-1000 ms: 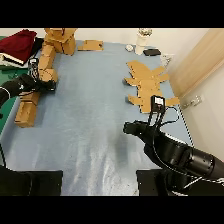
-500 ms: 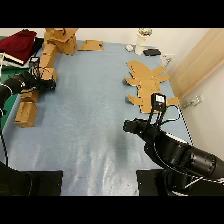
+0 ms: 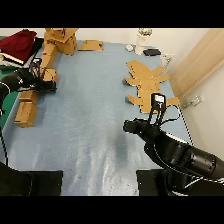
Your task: Fold the box.
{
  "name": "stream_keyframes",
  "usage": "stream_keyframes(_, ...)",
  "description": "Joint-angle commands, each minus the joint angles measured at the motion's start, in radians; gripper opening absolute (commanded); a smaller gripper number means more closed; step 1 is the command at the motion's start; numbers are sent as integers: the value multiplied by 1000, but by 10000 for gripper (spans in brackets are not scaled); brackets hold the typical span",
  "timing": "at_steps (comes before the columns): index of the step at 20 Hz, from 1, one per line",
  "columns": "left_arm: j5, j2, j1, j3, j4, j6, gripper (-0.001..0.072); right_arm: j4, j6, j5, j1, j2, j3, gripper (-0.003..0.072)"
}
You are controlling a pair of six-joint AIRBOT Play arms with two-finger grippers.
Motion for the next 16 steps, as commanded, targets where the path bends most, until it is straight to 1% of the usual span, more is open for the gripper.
stream_keyframes(1, -117, 38, 13, 10, 41, -13, 696, 0, -3, 1, 0, 0, 1, 5)
stream_keyframes(3, -165, 72, 12, 10, 106, -53, 696, 0, -3, 3, 0, 0, 1, 6)
stream_keyframes(6, -260, 110, 10, 10, 114, -52, 694, 1, -3, 14, 0, 0, 1, 5)
stream_keyframes(7, -298, 118, 8, 12, 107, -53, 614, 1, -3, 24, 0, 0, 1, 5)
stream_keyframes(8, -347, 127, 4, 15, 107, -53, 327, 1, -3, 29, 0, 0, 1, 5)
stream_keyframes(9, -397, 135, -3, 19, 103, -53, 3, 1, -4, 32, 0, -1, 1, 5)
stream_keyframes(11, -458, 155, -22, 20, 80, -52, 12, 16, -49, 54, -2, -9, 1, 6)
stream_keyframes(13, -505, 191, -68, 19, 70, -59, 9, 81, -101, 117, -43, -32, 6, 5)
stream_keyframes(14, -517, 215, -101, 19, 70, -60, 8, 144, -156, 152, -90, -56, 19, 5)
stream_keyframes(16, -518, 273, -180, 19, 69, -85, 8, 290, -348, 203, -209, -119, 72, 5)
